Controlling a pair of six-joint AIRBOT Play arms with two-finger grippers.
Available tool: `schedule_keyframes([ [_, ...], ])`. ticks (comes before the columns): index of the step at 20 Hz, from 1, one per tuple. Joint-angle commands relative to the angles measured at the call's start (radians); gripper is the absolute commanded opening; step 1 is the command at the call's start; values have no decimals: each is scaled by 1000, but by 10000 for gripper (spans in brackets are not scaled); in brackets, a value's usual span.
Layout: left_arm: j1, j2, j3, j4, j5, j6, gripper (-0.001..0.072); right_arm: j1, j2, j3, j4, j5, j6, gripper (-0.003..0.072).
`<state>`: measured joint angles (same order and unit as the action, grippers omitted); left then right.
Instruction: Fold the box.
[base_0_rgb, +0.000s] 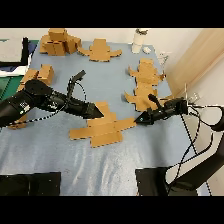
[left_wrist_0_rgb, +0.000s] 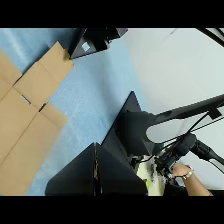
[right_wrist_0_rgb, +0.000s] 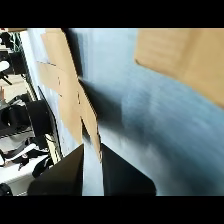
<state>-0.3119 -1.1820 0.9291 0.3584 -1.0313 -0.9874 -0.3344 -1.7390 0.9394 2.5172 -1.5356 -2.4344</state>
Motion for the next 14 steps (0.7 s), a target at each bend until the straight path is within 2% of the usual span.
schedule_keyframes([
  [1,0,-1,0,0,-1,0,11,51,-7,-2,0,107,24,214],
  [2,0,-1,1,0,-1,0,11,63,-7,-2,0,114,40,350],
  [4,-1,-1,0,0,-1,0,12,84,-7,-2,-7,131,78,363],
  [5,-1,-1,1,0,-1,-1,12,93,-7,-2,-8,135,108,336],
  [6,-1,0,1,0,-2,-1,11,103,-5,-2,-9,134,108,278],
  [10,0,0,1,-1,-20,-1,11,163,44,-6,-15,130,108,216],
  [11,0,0,0,-1,-19,-1,11,178,72,-6,-29,128,106,14],
  [14,0,0,1,-1,-19,-1,11,186,154,-6,-52,136,111,7],
])
